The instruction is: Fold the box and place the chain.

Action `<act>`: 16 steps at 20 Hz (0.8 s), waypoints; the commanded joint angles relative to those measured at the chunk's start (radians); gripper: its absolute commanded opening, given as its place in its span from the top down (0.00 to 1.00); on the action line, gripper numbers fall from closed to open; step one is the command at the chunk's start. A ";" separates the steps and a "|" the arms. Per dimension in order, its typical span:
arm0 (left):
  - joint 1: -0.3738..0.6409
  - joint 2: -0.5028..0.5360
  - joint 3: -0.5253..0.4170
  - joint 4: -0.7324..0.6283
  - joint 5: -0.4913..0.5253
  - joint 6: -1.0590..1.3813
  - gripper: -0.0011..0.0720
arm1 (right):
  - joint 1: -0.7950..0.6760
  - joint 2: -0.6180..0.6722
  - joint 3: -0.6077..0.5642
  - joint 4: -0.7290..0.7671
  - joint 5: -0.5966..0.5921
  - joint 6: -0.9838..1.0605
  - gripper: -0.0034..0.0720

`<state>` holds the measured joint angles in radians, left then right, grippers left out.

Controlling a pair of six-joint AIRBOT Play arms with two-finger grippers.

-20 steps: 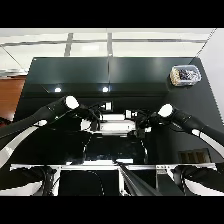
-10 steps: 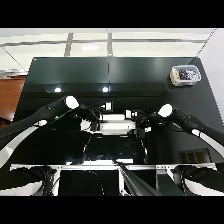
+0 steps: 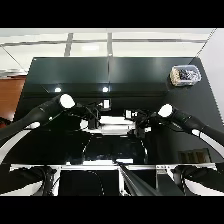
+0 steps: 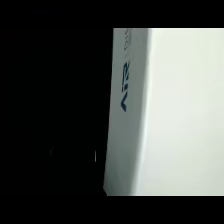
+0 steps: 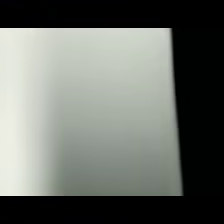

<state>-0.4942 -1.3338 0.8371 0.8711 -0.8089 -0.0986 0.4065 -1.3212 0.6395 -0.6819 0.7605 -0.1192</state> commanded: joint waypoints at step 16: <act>0.027 0.081 -0.090 -0.568 0.087 -0.393 0.95 | 0.001 0.000 0.000 0.001 -0.002 0.000 0.64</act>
<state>-0.4740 -1.2320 0.7574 0.5518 -0.9195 -0.6193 0.4065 -1.3212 0.6395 -0.6807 0.7586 -0.1192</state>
